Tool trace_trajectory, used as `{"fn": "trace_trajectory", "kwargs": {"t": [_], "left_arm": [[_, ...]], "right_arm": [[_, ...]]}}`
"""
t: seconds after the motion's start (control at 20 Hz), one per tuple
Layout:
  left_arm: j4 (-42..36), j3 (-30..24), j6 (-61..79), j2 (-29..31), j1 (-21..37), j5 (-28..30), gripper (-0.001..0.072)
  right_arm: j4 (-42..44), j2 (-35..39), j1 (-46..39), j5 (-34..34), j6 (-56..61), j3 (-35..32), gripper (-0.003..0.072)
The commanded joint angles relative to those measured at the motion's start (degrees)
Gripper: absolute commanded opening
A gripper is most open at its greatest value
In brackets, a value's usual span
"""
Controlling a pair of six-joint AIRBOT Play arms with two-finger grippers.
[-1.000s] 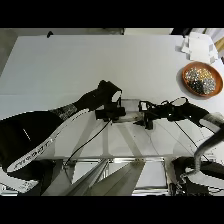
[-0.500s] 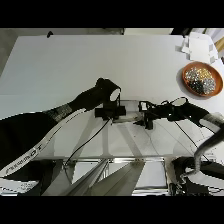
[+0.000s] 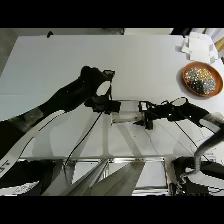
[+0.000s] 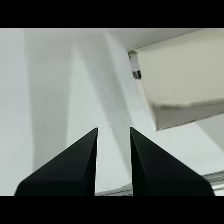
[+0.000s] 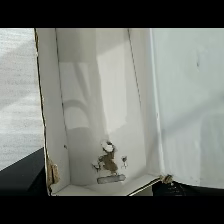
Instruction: Fold the box and place the chain.
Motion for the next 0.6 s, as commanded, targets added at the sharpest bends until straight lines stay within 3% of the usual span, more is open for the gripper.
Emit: {"fn": "trace_trajectory", "kwargs": {"t": [0.0, 0.1, 0.25, 0.35, 0.55], "left_arm": [[4.3, -0.3, 8.7, 5.2, 0.1, -1.8, 0.0232], [4.8, -2.3, 12.2, 8.7, 0.7, 1.2, 0.0231], [3.3, -9.5, 21.6, 15.7, 3.6, 11.5, 0.0231], [-0.7, -17.9, 35.9, 21.2, 6.1, 19.9, 0.0230], [-19.3, -38.2, 67.7, 29.1, 14.6, 35.3, 0.0234]], "right_arm": [[0.0, 0.0, 0.0, 0.0, 0.0, 0.0, 0.0421], [0.0, 0.0, 0.0, 0.0, 0.0, 0.0, 0.0421], [0.0, 0.0, 0.0, 0.0, 0.0, 0.0, 0.0421], [0.0, 0.0, 0.0, 0.0, 0.0, 0.0, 0.0421], [0.0, 0.0, 0.0, 0.0, 0.0, 0.0, 0.0421]]}}
